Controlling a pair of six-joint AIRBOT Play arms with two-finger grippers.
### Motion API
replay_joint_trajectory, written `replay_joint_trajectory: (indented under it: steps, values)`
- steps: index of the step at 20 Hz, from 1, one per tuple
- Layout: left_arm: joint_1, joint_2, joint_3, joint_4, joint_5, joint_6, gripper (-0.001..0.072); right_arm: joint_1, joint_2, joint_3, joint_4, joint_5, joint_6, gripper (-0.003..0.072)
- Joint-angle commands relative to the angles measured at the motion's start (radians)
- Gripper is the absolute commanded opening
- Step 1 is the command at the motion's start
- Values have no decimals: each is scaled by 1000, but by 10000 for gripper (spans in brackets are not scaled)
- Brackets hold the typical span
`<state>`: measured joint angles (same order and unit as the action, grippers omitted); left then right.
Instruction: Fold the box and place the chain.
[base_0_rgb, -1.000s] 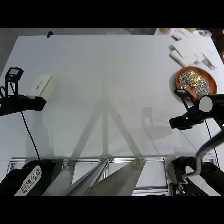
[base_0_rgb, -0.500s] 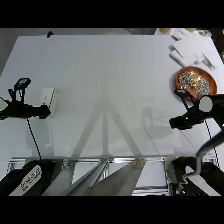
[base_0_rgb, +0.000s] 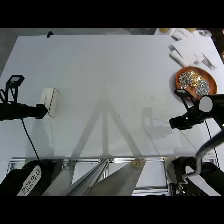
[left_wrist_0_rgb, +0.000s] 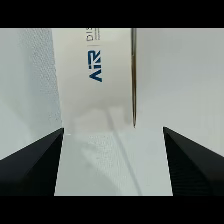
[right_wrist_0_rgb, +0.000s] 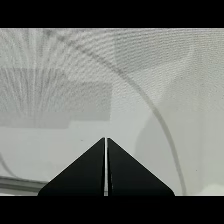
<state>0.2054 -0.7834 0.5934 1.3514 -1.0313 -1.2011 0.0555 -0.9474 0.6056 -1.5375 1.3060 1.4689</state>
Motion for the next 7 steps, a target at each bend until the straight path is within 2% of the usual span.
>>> replay_joint_trajectory:
  steps: [1, 7]
  values:
    - [-25, 85, 0, 0, -6, -1, 687, 0, 1, -1, 0, 0, 0, 19]
    - [-34, 100, 0, -8, -5, -1, 687, 0, 1, -1, 0, 0, 0, 19]
